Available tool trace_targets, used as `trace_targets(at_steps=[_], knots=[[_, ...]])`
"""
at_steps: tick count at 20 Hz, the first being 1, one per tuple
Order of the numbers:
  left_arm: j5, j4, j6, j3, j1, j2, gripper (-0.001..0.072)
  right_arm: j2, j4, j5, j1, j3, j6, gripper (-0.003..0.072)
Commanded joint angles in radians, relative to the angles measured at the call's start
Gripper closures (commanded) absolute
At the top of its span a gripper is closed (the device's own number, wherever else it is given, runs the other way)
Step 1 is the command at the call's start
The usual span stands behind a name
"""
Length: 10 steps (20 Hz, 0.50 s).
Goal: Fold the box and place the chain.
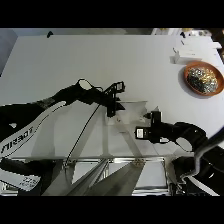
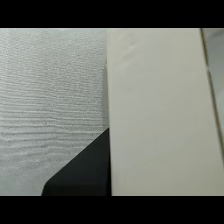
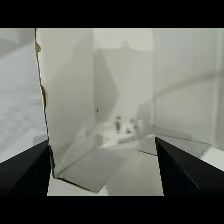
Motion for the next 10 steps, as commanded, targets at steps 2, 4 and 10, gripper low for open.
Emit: trace_targets(at_steps=[2, 4, 10], knots=[[0.0, 0.0, 0.0, 0.0, 0.0, -0.001, 0.0697, 0.0, 0.026, 0.027, -0.089, 0.08, 0.0, -0.0015], [0.0, 0.0, 0.0, 0.0, 0.0, -0.001, 0.0697, -0.005, 0.107, 0.043, -0.132, 0.104, -0.004, -0.0015], [0.0, 0.0, 0.0, 0.0, 0.0, -0.001, 0.0697, -0.1, 0.364, 0.093, -0.264, 0.136, -0.29, -0.0015]])
